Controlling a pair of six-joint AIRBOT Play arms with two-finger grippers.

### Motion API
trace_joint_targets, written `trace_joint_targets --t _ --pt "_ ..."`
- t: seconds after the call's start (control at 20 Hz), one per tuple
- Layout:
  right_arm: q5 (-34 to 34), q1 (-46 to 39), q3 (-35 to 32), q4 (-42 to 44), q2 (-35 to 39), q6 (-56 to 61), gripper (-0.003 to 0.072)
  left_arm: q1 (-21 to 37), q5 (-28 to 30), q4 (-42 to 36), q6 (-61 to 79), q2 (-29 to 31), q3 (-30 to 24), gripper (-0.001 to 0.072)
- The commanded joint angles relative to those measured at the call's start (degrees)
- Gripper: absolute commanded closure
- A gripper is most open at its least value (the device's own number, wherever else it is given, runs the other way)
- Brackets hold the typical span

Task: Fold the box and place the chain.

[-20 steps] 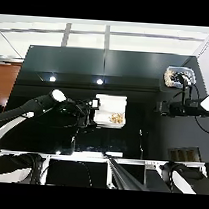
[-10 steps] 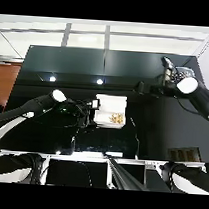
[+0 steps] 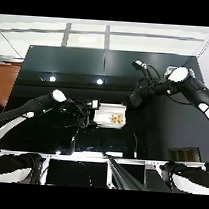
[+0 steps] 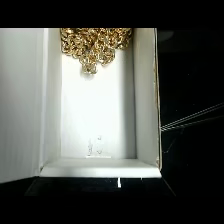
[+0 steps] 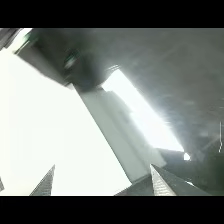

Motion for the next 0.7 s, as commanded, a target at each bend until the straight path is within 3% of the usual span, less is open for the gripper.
trace_joint_targets --t 0.0,0.2,0.65 --pt "-0.07 2.23 -3.3 1.99 0.59 -12.31 -0.0034 -0.02 0.02 0.0 -0.02 -0.04 -0.04 0.0313" --pt "-0.48 5.86 -3.61 1.9 0.59 -19.23 -0.0034 -0.04 0.04 -0.04 0.0 -0.04 -0.04 0.0312" --pt "-1.84 9.79 -3.61 -3.28 0.74 -18.97 -0.0034 -0.02 0.04 -0.02 0.0 -0.04 -0.04 0.0312"
